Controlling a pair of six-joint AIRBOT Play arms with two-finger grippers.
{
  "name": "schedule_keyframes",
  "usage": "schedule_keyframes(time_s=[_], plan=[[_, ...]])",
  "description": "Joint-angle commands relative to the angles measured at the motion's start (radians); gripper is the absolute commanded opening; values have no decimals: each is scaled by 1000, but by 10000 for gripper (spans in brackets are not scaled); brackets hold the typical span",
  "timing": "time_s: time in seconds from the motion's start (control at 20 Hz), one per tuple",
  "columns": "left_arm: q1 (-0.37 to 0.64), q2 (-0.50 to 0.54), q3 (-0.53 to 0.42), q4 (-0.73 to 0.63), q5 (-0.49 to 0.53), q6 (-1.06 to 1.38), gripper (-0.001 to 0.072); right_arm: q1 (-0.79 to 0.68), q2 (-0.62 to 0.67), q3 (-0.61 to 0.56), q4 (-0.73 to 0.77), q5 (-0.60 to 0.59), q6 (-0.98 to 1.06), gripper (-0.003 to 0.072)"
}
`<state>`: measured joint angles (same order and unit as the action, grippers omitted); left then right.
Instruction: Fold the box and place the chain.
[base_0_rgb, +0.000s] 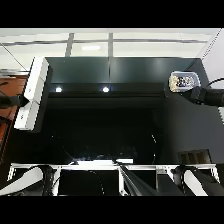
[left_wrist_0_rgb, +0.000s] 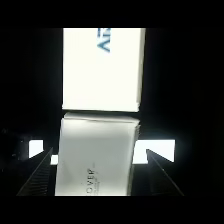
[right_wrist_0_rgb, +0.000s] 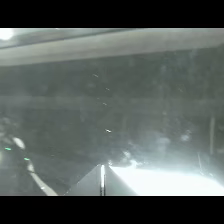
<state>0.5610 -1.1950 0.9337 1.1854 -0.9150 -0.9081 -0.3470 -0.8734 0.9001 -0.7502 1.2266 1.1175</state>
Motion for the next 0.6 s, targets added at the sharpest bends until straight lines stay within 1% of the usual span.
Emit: schedule_keyframes(time_s=[0.0, 0.05, 0.1, 0.15, 0.2, 0.25, 0.3, 0.35, 0.45, 0.5, 0.55], plan=[[-1, 100, 63, -140, -97, -115, 707, 0, 4, 84, 72, 68, -54, 16], [-12, 148, 64, -215, -117, -165, 643, 1, 10, 117, 82, 91, -75, 16], [-37, 190, 64, -257, -143, -214, 384, 12, 24, 137, 84, 96, -108, 16], [-82, 232, 62, -273, -167, -240, 32, 32, 43, 138, 84, 85, -144, 16], [-155, 269, 54, -278, -162, -223, 27, 72, 60, 136, 62, 70, -187, 15], [-241, 305, 37, -271, -131, -209, 26, 124, 73, 124, 25, 39, -216, 14], [-348, 346, 7, -246, -64, -194, 25, 183, 87, 88, -31, -31, -224, 14], [-457, 386, -33, -198, 31, -195, 25, 231, 98, 36, -88, -119, -233, 14], [-674, 459, -152, -78, 286, -196, 25, 285, 106, -103, -175, -333, -236, 14], [-761, 479, -215, -26, 397, -198, 26, 286, 106, -179, -190, -440, -235, 14], [-816, 482, -262, 2, 472, -200, 27, 278, 106, -243, -197, -531, -230, 14]])
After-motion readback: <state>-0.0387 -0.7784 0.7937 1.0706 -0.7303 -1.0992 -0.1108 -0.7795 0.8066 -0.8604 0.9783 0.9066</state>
